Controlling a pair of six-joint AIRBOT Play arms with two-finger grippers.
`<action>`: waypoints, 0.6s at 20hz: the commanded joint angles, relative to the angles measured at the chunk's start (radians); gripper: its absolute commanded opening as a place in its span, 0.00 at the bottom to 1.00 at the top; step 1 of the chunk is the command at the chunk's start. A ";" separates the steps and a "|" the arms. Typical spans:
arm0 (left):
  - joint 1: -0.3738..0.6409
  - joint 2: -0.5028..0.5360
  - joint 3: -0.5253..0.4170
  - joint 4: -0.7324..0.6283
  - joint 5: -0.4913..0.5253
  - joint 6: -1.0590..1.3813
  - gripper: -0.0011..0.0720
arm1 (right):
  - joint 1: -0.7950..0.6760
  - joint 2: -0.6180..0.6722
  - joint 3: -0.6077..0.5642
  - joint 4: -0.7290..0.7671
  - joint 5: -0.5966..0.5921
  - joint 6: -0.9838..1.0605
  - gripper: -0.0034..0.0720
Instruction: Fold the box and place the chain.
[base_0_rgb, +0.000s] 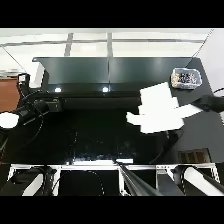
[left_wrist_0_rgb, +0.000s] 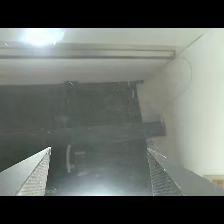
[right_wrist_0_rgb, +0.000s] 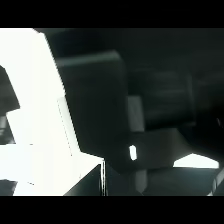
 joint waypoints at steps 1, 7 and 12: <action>-0.026 -0.008 0.000 -0.030 -0.027 0.000 0.98 | 0.216 0.272 -0.275 0.154 -0.258 0.040 0.06; -0.154 -0.131 0.063 -0.136 -0.110 0.004 0.98 | 0.565 0.419 -0.534 0.271 -0.577 0.071 0.06; -0.158 -0.446 0.265 -0.495 -0.428 0.243 0.98 | 0.669 0.419 -0.543 0.267 -0.633 0.071 0.06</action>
